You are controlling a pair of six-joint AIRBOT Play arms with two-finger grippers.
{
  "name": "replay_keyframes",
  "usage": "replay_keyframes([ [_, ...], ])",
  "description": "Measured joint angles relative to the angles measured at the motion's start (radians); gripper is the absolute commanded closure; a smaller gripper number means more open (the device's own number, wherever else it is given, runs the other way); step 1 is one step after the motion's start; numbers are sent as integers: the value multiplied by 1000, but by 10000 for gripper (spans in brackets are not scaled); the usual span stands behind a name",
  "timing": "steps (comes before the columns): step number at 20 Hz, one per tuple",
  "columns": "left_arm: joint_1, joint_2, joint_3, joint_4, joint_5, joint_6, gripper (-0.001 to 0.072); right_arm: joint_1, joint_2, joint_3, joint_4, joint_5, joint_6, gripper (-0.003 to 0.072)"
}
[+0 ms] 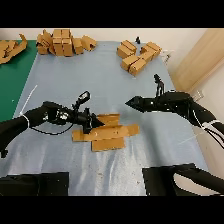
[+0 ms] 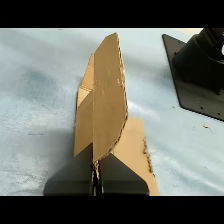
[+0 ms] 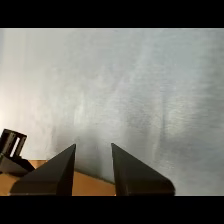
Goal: Fold the box.
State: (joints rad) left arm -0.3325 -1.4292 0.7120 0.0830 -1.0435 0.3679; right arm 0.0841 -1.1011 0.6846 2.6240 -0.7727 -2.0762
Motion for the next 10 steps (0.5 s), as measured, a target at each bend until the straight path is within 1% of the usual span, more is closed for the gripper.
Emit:
replay_keyframes([
  [2, -1, 1, -2, -4, 19, 4, 697, 16, -1, 0, -10, -2, 0, 337],
  [3, -2, 1, -2, -6, 27, 6, 697, 23, -2, 0, -14, -3, 0, 413],
  [4, -2, 1, -2, -6, 31, 6, 698, 31, -2, 0, -16, -3, 0, 467],
  [9, 5, 1, -2, 4, 35, 11, 697, 50, -2, 0, -50, -4, 0, 470],
  [10, 6, 1, -2, 14, 26, 18, 697, 51, -2, 0, -54, -4, 0, 503],
])
